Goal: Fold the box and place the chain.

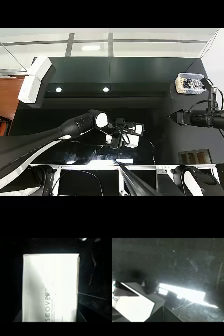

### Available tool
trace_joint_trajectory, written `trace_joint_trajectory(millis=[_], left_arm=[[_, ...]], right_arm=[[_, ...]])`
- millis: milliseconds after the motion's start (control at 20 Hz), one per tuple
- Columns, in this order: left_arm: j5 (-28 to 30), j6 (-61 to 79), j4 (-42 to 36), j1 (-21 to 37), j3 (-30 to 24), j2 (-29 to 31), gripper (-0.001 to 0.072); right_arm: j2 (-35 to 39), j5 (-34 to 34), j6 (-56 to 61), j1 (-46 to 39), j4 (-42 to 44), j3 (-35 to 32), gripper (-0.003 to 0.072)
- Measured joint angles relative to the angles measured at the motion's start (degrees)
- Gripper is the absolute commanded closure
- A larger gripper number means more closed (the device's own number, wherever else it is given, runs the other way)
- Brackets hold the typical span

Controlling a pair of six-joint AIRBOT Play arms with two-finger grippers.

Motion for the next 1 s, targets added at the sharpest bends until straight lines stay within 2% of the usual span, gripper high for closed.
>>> trace_joint_trajectory(millis=[150,350,450,650,850,1000], left_arm=[[-1.33,-10.6,7.39,2.45,0.09,2.8,0.0423],[-9.88,-31.67,20.48,13.11,-0.39,7.74,0.0416],[-15.98,-42.36,26.86,21.22,-0.98,9.7,0.0416],[-25.05,-55.93,33.83,43.12,-3.43,12.07,0.0414],[-28.72,-60.15,36.85,63.21,-5.9,14.1,0.0414],[-27.8,-60.39,38.45,74.55,-6.45,15.82,0.0414]], right_arm=[[0.0,-0.07,0.02,0.0,0.02,0.0,0.0681],[0.0,-0.17,0.02,0.02,0.02,0.0,0.0681],[0.0,-0.42,0.02,0.0,0.0,0.0,0.0681],[0.0,-0.76,0.02,0.02,0.0,0.0,0.0681],[0.0,-1.03,0.02,0.02,0.0,0.0,0.0682],[0.0,-1.51,0.02,0.0,0.0,0.0,0.0681]])
